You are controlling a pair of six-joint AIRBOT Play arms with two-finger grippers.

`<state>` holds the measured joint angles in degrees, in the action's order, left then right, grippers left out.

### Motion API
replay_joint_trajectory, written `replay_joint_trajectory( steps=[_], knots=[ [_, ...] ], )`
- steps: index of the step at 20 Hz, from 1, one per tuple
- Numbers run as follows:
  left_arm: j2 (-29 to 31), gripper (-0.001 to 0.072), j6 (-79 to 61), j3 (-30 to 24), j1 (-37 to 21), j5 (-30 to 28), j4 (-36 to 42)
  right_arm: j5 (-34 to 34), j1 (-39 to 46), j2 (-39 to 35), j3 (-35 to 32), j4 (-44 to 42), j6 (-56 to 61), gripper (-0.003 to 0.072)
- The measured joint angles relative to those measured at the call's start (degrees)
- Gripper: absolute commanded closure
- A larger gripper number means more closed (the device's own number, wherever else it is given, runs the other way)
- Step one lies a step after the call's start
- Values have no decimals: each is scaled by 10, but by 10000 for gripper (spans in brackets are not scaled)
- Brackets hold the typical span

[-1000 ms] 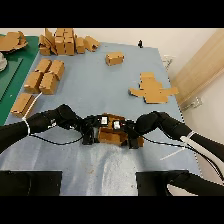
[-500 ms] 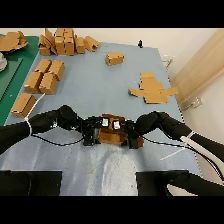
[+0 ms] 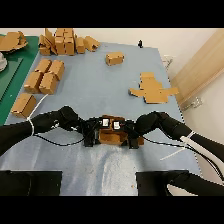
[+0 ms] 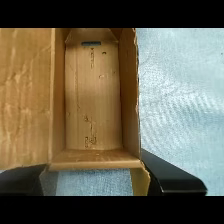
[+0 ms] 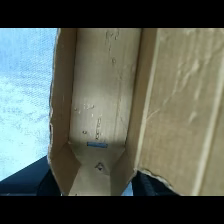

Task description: Fold the box.

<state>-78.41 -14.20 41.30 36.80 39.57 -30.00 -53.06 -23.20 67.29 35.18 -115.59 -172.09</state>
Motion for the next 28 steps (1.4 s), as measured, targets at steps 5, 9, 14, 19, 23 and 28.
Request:
replay_joint_trajectory(
  steps=[5,9,14,19,23,28],
  knots=[
    [-4,268,0,0,0,0,21,0,0,0,0,0,0,126],
    [-5,299,0,0,0,0,27,0,0,0,0,1,0,125],
    [-6,273,0,0,0,0,31,0,0,0,0,4,0,126],
    [-6,273,0,0,0,0,32,0,0,0,0,4,0,125],
    [-6,273,0,0,0,0,32,0,0,0,0,4,0,125],
    [-6,273,0,0,0,0,32,0,0,0,0,4,0,125]
  ],
)
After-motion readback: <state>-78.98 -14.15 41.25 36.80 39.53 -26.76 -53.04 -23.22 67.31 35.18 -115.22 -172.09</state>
